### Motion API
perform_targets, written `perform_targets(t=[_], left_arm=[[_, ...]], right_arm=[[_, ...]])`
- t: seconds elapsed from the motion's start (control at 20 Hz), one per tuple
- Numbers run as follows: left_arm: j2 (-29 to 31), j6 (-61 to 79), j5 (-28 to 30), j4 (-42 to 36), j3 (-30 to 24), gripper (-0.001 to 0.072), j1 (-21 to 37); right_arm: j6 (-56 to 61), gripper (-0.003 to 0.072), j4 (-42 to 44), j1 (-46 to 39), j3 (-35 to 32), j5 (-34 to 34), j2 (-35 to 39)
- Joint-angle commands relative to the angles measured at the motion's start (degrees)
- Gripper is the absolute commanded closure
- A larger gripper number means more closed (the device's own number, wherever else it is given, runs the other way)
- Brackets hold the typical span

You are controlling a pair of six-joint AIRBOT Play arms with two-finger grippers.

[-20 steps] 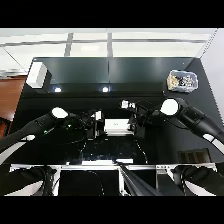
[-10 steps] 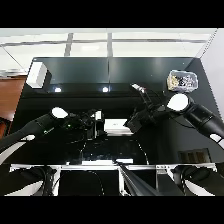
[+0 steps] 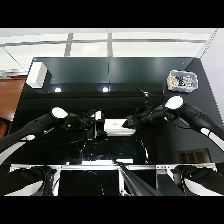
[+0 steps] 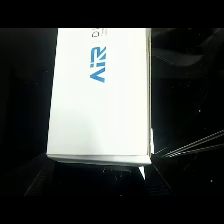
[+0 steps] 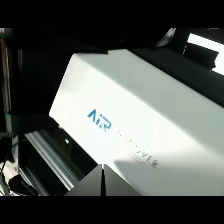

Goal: Fold the box and place the chain.

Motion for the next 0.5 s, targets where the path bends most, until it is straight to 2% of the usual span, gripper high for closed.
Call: perform_targets(t=[0.0, 0.45], left_arm=[[-0.04, -0.02, -0.02, 0.02, 0.02, 0.0377, 0.00], [-0.04, -0.02, -0.02, 0.02, 0.02, 0.0377, 0.00]], right_arm=[[-0.07, 0.0682, 0.63, -1.86, -0.15, 0.79, -0.81], [-1.42, 0.0682, -0.63, -1.79, -1.16, 0.70, -3.45]])
